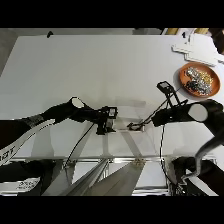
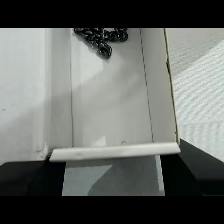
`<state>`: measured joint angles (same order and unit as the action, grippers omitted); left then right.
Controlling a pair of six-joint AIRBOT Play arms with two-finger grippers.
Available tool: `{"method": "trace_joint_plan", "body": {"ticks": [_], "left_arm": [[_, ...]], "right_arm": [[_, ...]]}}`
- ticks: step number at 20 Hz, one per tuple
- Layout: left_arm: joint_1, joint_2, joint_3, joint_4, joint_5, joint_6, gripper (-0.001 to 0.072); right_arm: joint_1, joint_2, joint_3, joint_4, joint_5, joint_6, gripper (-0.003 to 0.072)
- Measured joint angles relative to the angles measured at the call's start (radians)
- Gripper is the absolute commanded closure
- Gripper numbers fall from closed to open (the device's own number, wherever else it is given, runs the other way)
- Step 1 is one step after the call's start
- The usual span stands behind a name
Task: Fold the box and place the chain.
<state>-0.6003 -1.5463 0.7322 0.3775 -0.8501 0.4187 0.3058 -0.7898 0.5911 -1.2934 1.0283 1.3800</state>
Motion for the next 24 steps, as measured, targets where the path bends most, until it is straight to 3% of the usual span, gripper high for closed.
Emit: {"method": "trace_joint_plan", "body": {"ticks": [5,12,18,24], "left_arm": [[0.000,0.000,0.000,0.000,0.000,0.000,0.0503],[0.000,0.000,0.000,0.000,0.000,0.000,0.0503],[0.000,0.000,0.000,0.000,0.000,0.000,0.0503],[0.000,0.000,0.000,0.000,0.000,0.000,0.0503]], "right_arm": [[0.000,0.205,0.000,0.190,0.021,-0.084,0.0675],[0.001,0.266,0.000,0.438,-0.018,-0.234,0.0675],[0.100,0.230,0.000,0.469,-0.102,-0.293,0.0675],[0.169,0.046,0.000,0.358,-0.146,-0.262,0.0672]]}}
